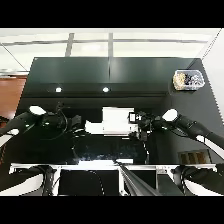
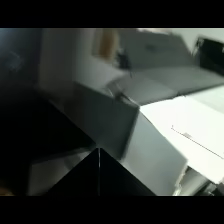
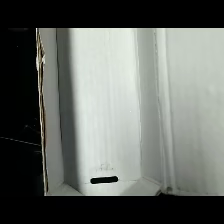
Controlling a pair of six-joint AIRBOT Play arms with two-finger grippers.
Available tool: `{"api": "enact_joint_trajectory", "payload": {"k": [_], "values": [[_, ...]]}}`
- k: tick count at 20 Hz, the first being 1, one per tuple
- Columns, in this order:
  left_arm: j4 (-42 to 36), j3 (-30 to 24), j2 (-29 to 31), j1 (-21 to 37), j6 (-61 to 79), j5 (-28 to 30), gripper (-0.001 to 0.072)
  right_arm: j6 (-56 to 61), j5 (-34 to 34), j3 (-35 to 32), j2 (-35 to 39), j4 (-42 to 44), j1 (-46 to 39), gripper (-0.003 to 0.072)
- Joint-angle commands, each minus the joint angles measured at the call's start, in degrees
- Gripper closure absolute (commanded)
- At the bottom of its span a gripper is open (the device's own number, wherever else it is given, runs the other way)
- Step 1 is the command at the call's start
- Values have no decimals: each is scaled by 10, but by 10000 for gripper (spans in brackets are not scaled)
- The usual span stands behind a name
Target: Fold the box and place the chain.
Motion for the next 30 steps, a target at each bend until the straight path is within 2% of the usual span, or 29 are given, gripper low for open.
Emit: {"api": "enact_joint_trajectory", "payload": {"k": [1,3,5,12,13,14,15,19,20,21,24,26,28,30], "values": [[-14,9,-40,-52,1,21,688,0,0,0,0,0,0,257],[-13,29,-48,-86,0,19,688,0,0,0,0,0,0,257],[-13,49,-49,-96,4,4,687,0,0,0,0,0,0,257],[-15,96,-49,-65,66,-77,673,0,0,0,0,0,0,257],[-15,103,-49,-65,66,-78,525,0,0,0,0,0,0,257],[-16,109,-49,-66,66,-79,313,0,0,0,0,0,0,257],[-16,115,-49,-66,63,-76,171,0,0,0,0,0,0,257],[-15,136,-49,-70,36,-84,161,0,0,0,0,0,0,257],[-16,139,-49,-74,36,-93,99,0,0,0,0,0,0,257],[-17,142,-49,-80,36,-101,79,0,0,0,0,0,0,257],[-23,148,-49,-95,67,-116,81,0,0,0,0,0,0,257],[-35,149,-49,-99,73,-117,95,0,0,0,0,0,0,257],[-39,150,-49,-103,73,-117,219,0,0,0,0,0,0,257],[-45,154,-49,-112,73,-117,218,0,0,0,0,0,0,257]]}}
